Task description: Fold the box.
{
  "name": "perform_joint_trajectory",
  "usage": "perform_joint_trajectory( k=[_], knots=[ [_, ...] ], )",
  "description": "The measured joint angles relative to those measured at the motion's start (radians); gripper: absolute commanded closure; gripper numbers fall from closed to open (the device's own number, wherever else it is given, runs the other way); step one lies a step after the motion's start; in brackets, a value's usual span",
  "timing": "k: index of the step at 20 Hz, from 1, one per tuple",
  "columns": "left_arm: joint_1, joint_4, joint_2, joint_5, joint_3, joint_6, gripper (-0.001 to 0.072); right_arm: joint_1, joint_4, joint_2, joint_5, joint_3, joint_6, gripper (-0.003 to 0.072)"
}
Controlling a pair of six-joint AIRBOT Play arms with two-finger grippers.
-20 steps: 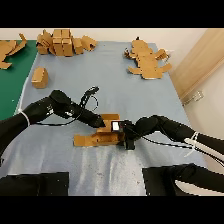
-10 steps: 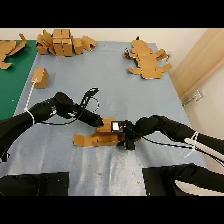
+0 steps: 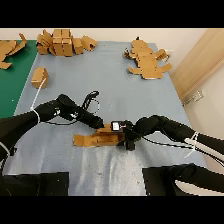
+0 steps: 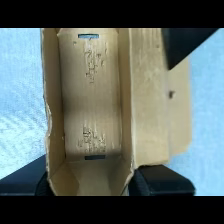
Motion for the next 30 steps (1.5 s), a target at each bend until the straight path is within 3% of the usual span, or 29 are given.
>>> perform_joint_trajectory(
  k=[3,7,12,16,17,18,19,30],
  knots=[
    [0.011,-0.006,0.013,-0.021,0.008,0.032,0.07,0.0,0.0,0.0,-0.002,0.0,-0.001,0.0167],
    [0.043,0.002,0.153,-0.053,0.006,0.135,0.07,0.0,0.0,0.0,-0.002,0.0,-0.001,0.0167],
    [0.086,0.204,0.396,0.033,-0.074,0.216,0.07,0.0,0.0,0.0,-0.001,0.0,-0.001,0.0168],
    [0.077,0.337,0.518,0.084,-0.184,0.402,0.0697,0.0,0.0,0.0,-0.001,0.0,-0.001,0.0168],
    [0.069,0.352,0.531,0.087,-0.211,0.462,0.061,0.0,0.0,0.0,-0.001,0.0,-0.001,0.0169],
    [0.06,0.363,0.538,0.093,-0.236,0.524,0.0219,0.0,0.0,0.0,-0.001,0.0,-0.001,0.0168],
    [0.054,0.372,0.54,0.099,-0.256,0.576,0.0068,0.0,0.0,0.0,0.0,0.0,-0.001,0.0168],
    [-0.046,0.353,0.488,0.047,-0.309,0.806,0.0066,0.0,0.0,0.0,0.001,0.0,-0.001,0.0168]
  ],
)
